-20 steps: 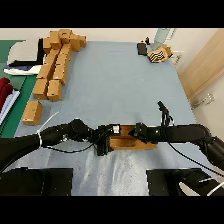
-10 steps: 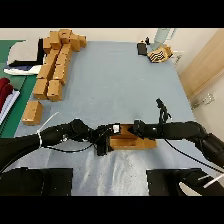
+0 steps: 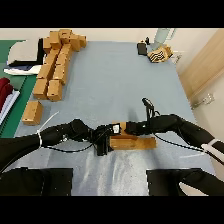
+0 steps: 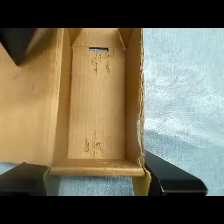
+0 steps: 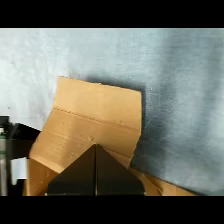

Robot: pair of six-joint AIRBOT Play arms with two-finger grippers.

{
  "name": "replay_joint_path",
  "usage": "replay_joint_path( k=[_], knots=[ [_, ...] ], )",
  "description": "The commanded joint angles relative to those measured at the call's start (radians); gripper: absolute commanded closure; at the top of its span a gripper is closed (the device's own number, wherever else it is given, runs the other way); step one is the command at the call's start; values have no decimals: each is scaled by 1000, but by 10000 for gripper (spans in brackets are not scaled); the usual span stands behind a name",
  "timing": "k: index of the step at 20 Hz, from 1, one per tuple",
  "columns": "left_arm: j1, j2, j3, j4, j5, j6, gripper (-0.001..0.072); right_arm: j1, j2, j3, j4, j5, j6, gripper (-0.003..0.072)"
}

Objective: Fold the box.

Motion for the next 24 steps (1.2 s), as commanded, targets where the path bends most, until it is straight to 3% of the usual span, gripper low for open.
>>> replay_joint_path(
  k=[1, 5, 8, 11, 13, 14, 16, 18, 20, 22, 23, 24],
  knots=[
    [1, 0, 1, 1, 0, 2, 247, 2, -63, 3, -3, 15, -112, 685],
    [1, 0, 1, 1, 0, 1, 247, 1, -53, 20, -7, 16, -189, 685],
    [1, 0, 1, 1, 0, 1, 247, 1, 27, 51, -43, 14, -255, 685],
    [1, 0, 1, 1, 0, 1, 247, -3, 177, 58, -316, -27, -104, 685],
    [1, 0, 1, 1, 0, 2, 247, -7, 279, 58, -561, -200, 81, 685],
    [1, 0, 1, 1, 0, 2, 247, -6, 320, 55, -588, -320, 58, 685],
    [1, 0, 1, 1, 0, 1, 248, 8, 400, 28, -464, -559, -223, 684],
    [1, 0, 1, 1, 0, 1, 247, 9, 463, -4, -335, -696, -368, 663],
    [1, 0, 1, 1, 0, 1, 247, 11, 494, -28, -426, -707, -402, 240],
    [0, 0, 1, 1, 0, 1, 247, 12, 495, -49, -549, -650, -412, 169],
    [0, 0, 1, 1, 0, 1, 247, 12, 482, -61, -553, -583, -449, 108],
    [0, 0, 1, 1, 0, 1, 248, 12, 461, -76, -518, -509, -515, 100]
  ],
)
